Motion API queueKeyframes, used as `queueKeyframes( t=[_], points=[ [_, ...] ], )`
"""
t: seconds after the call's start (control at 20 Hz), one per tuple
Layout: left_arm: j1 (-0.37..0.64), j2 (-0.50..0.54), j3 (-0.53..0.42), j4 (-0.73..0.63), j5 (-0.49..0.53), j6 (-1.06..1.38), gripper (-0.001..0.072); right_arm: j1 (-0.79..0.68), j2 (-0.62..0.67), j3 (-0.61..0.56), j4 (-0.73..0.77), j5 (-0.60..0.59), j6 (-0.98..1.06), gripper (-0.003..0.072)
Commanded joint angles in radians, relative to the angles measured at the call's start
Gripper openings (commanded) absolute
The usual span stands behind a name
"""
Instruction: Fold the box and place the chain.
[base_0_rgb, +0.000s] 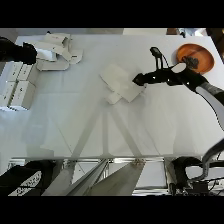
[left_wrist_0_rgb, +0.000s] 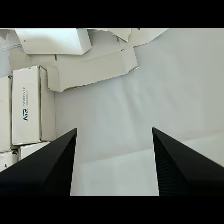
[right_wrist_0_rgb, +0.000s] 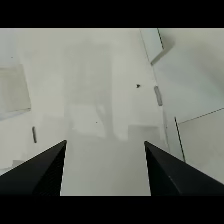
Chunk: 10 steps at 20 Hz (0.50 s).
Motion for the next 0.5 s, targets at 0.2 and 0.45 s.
queueKeyframes(
  t=[0.2,0.45],
  points=[
    [0.001,0.001,0.0,0.0,0.0,0.0,0.0517,-0.055,0.031,0.179,-0.344,0.104,-0.095,0.053],
    [0.001,0.001,0.0,0.0,0.0,0.0,0.0517,-0.053,-0.005,0.301,-0.401,-0.039,-0.136,0.0427]
  ],
)
